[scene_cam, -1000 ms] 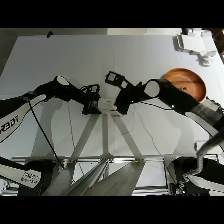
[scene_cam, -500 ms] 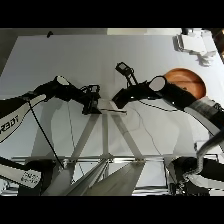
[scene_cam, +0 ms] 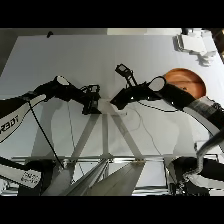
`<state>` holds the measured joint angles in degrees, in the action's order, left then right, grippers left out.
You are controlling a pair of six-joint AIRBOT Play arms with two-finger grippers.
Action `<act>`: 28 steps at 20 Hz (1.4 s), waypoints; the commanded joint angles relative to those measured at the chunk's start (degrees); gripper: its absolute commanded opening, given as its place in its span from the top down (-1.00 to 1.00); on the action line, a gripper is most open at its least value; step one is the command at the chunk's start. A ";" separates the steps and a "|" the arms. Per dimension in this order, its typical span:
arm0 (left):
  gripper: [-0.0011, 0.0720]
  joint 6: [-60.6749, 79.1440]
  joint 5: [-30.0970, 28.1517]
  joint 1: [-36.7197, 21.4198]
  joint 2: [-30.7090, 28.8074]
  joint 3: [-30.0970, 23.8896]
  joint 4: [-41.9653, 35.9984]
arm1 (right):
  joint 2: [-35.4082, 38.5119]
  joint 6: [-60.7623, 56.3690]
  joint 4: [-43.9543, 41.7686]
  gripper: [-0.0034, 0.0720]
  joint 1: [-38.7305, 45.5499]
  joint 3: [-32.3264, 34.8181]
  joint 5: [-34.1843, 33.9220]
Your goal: Fold the box and place the chain.
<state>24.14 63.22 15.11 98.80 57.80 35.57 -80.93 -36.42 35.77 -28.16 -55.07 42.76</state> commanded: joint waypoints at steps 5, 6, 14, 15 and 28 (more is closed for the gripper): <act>0.58 0.00 0.00 0.00 -0.02 0.02 -0.02 | 4.11 7.06 0.79 0.13 0.02 0.02 2.14; 0.58 0.00 0.00 0.00 -0.02 0.02 -0.02 | 4.09 7.69 2.10 0.13 0.02 0.02 2.69; 0.58 0.00 0.00 0.00 -0.02 0.02 -0.02 | 3.74 15.91 9.46 0.00 -1.36 1.03 2.73; 0.58 0.00 0.00 0.00 -0.02 0.02 -0.02 | 3.74 15.98 9.51 0.00 -1.79 1.49 2.34; 0.58 0.00 0.00 0.00 -0.02 0.02 0.00 | 3.78 15.96 9.51 0.28 -1.99 5.86 -2.16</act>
<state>24.10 63.22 15.11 98.80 57.80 35.53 -77.14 -20.53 45.21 -30.11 -49.50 41.06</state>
